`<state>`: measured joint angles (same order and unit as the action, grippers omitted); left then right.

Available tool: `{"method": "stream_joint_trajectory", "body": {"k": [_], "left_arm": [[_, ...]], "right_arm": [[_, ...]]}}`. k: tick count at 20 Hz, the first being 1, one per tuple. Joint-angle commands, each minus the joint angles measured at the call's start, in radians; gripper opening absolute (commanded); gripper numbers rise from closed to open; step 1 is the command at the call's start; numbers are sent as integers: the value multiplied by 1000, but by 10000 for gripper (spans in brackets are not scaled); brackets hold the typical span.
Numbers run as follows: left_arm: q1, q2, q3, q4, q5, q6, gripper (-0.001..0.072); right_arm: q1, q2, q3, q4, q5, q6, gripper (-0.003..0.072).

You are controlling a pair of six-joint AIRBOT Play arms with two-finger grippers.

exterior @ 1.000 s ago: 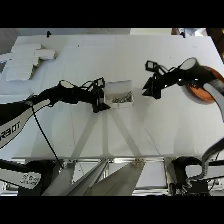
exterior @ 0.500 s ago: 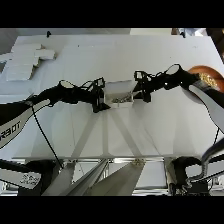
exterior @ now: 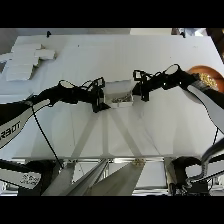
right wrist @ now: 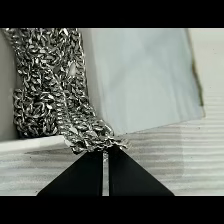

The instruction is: Fold the box and place the chain.

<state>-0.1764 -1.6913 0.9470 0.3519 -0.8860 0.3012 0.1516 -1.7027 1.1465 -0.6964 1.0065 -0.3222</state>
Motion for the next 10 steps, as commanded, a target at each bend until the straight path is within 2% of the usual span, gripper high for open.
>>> {"method": "stream_joint_trajectory", "body": {"k": [1, 8, 10], "left_arm": [[0, 1, 1, 0, -1, 1, 479], [0, 1, 1, 0, -1, 1, 479], [0, 1, 1, 0, -1, 1, 479]], "right_arm": [[1, 0, 0, 0, 4, 4, 17], [1, 21, 0, -9, 6, 114, 17], [1, 38, 0, -52, 3, 131, 17]]}}
